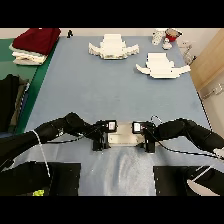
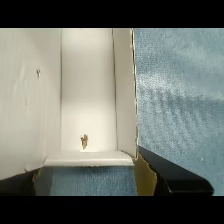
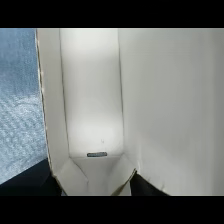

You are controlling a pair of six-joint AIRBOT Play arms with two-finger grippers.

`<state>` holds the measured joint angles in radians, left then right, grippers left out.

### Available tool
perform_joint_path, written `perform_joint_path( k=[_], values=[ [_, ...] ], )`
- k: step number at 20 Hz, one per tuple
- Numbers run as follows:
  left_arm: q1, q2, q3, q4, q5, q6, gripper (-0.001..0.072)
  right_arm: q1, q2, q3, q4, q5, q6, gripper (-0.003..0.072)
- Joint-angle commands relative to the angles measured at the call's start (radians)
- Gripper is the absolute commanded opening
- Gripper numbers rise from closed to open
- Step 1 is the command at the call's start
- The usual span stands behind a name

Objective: Fold the box.

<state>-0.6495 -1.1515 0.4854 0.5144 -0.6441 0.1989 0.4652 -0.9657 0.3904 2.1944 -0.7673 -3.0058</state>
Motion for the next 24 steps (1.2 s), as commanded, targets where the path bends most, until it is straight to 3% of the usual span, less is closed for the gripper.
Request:
perform_joint_path(
  k=[1,8,9,10,11,18,19,20,24],
  values=[
    [-0.008,-0.011,-0.001,-0.006,0.009,0.014,0.0692,0.0,0.001,0.001,0.0,0.0,0.002,0.0435],
    [-0.008,-0.011,-0.002,-0.006,0.01,0.01,0.0673,0.0,0.001,0.001,0.0,0.0,0.002,0.0435],
    [-0.008,-0.011,-0.002,-0.006,0.01,0.011,0.0493,0.0,0.001,0.001,0.0,0.0,0.002,0.0435],
    [-0.008,-0.011,-0.002,-0.006,0.01,0.011,0.0426,0.0,0.001,0.001,0.0,0.0,0.002,0.0435],
    [-0.008,-0.012,-0.002,-0.006,0.01,0.011,0.0425,0.0,0.001,0.001,0.0,0.0,0.002,0.0435],
    [-0.008,-0.014,-0.002,-0.006,0.01,0.01,0.0428,0.0,0.001,0.001,0.0,0.0,0.002,0.0435],
    [-0.008,-0.014,-0.002,-0.006,0.01,0.01,0.0504,0.0,0.001,0.001,0.0,0.0,0.002,0.0435],
    [-0.008,-0.013,-0.002,-0.007,0.01,0.009,0.0685,0.0,0.001,0.001,0.0,0.0,0.002,0.0435],
    [-0.003,-0.008,-0.002,-0.008,0.02,-0.016,0.0691,0.0,0.001,0.001,0.0,0.0,0.002,0.0435]
  ],
)
